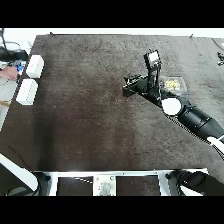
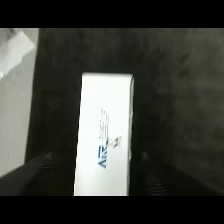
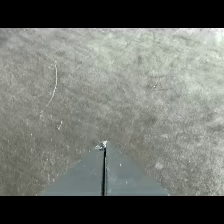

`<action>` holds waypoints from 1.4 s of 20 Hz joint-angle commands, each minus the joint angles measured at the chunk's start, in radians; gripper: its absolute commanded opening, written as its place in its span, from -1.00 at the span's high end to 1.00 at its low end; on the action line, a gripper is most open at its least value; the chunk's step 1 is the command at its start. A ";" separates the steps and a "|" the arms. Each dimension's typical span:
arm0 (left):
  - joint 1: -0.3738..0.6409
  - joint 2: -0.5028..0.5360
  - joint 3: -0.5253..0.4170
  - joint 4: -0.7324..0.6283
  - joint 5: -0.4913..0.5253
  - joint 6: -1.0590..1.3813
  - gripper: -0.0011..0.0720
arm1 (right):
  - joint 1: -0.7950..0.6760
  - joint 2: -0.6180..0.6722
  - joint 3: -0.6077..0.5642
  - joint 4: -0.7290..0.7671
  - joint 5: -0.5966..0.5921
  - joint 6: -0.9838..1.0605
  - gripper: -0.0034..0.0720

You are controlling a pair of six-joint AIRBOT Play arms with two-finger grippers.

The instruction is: Fold the box and place the chain.

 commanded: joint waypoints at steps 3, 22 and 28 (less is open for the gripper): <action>0.000 0.243 0.000 -0.227 -0.092 0.134 0.94 | -0.002 0.070 0.000 -0.027 -0.063 0.000 0.89; -0.444 1.430 -1.241 -0.603 0.649 0.758 0.96 | -0.111 0.531 -0.502 0.068 -0.433 -0.109 0.89; -0.547 1.786 -1.610 -0.676 0.727 0.723 0.96 | -0.110 0.537 -0.541 0.068 -0.432 -0.109 0.88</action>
